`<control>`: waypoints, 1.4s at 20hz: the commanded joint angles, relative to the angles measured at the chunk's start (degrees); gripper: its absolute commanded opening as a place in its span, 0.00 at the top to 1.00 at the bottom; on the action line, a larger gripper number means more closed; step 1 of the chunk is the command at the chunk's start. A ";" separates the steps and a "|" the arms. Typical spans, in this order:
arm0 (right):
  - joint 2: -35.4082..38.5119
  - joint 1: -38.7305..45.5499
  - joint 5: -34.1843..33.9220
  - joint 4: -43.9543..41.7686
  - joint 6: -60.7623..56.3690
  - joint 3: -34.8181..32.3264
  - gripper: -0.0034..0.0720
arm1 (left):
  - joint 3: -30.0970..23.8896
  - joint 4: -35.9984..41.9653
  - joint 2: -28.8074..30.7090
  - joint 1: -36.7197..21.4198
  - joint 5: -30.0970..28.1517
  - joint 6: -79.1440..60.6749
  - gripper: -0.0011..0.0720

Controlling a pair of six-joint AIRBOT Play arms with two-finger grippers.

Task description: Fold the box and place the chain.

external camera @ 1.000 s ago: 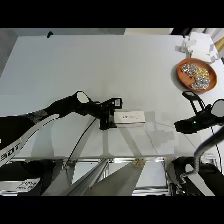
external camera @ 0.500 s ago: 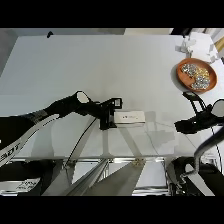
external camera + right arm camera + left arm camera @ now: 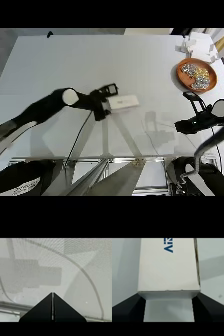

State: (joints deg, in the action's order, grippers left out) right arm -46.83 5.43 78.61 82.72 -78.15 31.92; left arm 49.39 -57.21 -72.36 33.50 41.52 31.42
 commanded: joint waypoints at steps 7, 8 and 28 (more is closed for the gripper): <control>0.04 0.04 0.02 -0.04 0.00 -0.04 0.94 | 0.02 -11.87 19.76 -26.49 7.52 22.64 0.99; 0.04 0.04 0.02 -0.04 0.00 -0.04 0.94 | 0.02 -11.87 20.06 -28.92 7.82 22.64 0.99; 0.04 0.04 0.02 -0.04 -0.02 -0.04 0.94 | -21.64 -26.05 29.70 -41.57 10.64 41.46 0.99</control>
State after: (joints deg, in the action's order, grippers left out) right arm -46.83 5.43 78.61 82.70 -78.15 31.90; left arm 28.80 -79.42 -44.51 -7.99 45.95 68.75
